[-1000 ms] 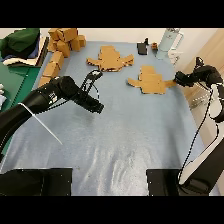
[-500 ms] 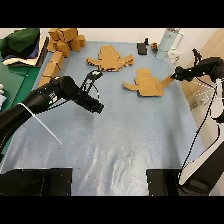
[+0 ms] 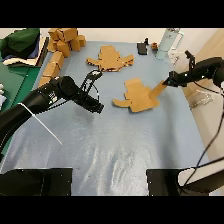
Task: Fold the box.
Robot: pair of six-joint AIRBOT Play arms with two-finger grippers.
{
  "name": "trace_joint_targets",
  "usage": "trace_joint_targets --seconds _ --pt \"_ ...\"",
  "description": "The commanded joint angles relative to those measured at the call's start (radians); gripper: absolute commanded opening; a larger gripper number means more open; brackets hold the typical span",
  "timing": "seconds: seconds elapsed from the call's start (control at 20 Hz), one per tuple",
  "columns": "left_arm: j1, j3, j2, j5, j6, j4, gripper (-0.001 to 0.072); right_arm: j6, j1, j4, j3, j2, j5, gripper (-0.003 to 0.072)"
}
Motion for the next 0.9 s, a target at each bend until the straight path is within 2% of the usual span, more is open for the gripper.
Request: trace_joint_targets --seconds 0.0,0.2,0.35,0.4,0.45,0.5,0.65,0.85 --pt "0.0 0.0 -0.001 0.01 0.001 0.001 0.0014 -0.003 0.061 -0.003 -0.353 0.254 0.144 0.0" --pt "0.0 0.0 -0.001 0.027 0.0 0.0 0.0014 0.061 0.132 -0.015 -0.696 0.508 0.242 0.0001" --pt "0.0 0.0 -0.001 0.027 0.0 0.0 0.0014 0.105 0.161 -0.053 -0.816 0.581 0.245 0.0006" --pt "0.0 0.0 -0.001 0.027 0.001 0.0 0.0014 0.105 0.161 -0.053 -0.829 0.58 0.234 0.0068" --pt "0.0 0.0 -0.001 0.027 0.0 0.0 0.0014 0.104 0.161 -0.055 -0.83 0.575 0.23 0.0237" --pt "0.0 0.0 -0.001 0.027 0.0 0.0 0.0015 0.101 0.161 -0.056 -0.826 0.57 0.232 0.0325" --pt "0.0 0.0 -0.001 0.027 0.0 0.0 0.0014 0.1 0.16 -0.111 -0.771 0.528 0.226 0.0327" --pt "0.0 0.0 -0.001 0.025 -0.009 -0.008 0.0015 0.079 0.16 -0.167 -0.654 0.396 0.094 0.0327"
